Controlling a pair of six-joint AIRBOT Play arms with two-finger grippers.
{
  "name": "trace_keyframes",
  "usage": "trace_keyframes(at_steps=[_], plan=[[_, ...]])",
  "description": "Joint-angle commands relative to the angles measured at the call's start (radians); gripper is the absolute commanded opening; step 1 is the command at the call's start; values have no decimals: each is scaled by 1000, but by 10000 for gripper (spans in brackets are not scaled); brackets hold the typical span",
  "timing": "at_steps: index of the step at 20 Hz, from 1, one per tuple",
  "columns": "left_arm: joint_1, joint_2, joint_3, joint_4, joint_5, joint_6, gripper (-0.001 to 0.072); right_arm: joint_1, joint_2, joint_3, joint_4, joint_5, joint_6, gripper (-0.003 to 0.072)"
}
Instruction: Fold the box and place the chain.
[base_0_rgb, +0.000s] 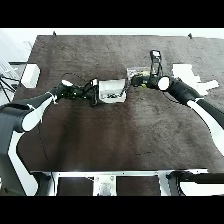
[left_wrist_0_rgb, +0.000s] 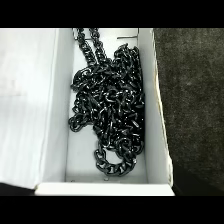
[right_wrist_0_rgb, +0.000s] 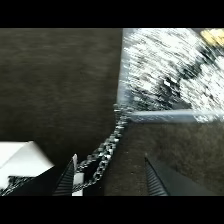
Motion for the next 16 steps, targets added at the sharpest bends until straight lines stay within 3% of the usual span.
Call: trace_keyframes(at_steps=[1, 6, 13, 16], plan=[[0, 0, 0, 0, 0, 0, 418, -45, -88, 24, 214, 6, -125, 542], [0, 0, 0, 0, 0, 0, 418, -35, -230, 135, 384, 43, -259, 542], [0, 0, 0, 0, 0, 0, 418, -24, -360, 244, 384, 41, -262, 534], [1, 0, 0, 0, 0, 0, 418, -24, -399, 272, 384, 25, -288, 339]])
